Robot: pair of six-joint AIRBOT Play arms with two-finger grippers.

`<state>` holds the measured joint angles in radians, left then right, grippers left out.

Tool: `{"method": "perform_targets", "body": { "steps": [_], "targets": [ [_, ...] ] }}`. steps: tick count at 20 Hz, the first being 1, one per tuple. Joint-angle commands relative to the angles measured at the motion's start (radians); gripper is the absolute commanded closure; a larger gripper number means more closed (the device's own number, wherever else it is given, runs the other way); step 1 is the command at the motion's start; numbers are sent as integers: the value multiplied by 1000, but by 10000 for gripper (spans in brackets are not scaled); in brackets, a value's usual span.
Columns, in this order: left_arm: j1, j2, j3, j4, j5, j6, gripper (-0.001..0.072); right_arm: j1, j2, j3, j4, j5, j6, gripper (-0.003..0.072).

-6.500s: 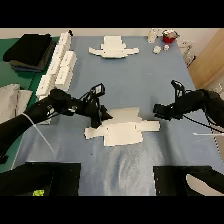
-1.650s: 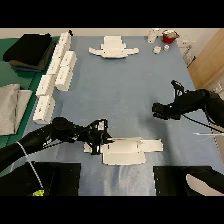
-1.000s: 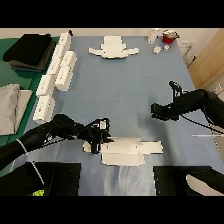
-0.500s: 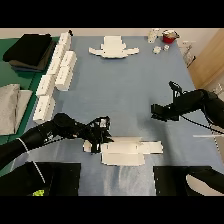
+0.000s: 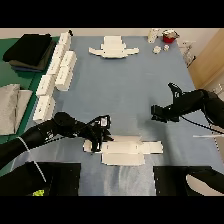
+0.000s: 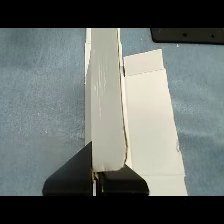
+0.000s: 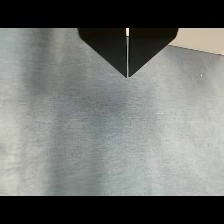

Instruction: Fold the box.

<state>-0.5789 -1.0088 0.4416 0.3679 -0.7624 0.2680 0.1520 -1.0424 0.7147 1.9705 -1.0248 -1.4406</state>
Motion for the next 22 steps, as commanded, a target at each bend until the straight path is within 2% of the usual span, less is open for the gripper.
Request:
{"method": "perform_targets", "body": {
  "steps": [1,4,11,16,19,22],
  "targets": [
    [1,-23,8,12,-22,-14,696,0,1,1,0,-1,0,681],
    [1,-50,25,19,-46,-31,697,0,1,1,1,-2,0,681],
    [1,-50,28,19,-24,-31,696,0,1,1,0,-13,0,681],
    [1,-50,28,18,23,-30,696,0,8,1,0,-93,0,682],
    [0,-50,28,18,19,-30,696,31,58,0,-23,-163,-10,683],
    [0,-50,28,18,19,-30,696,77,130,0,-78,-170,22,683]
  ]
}}
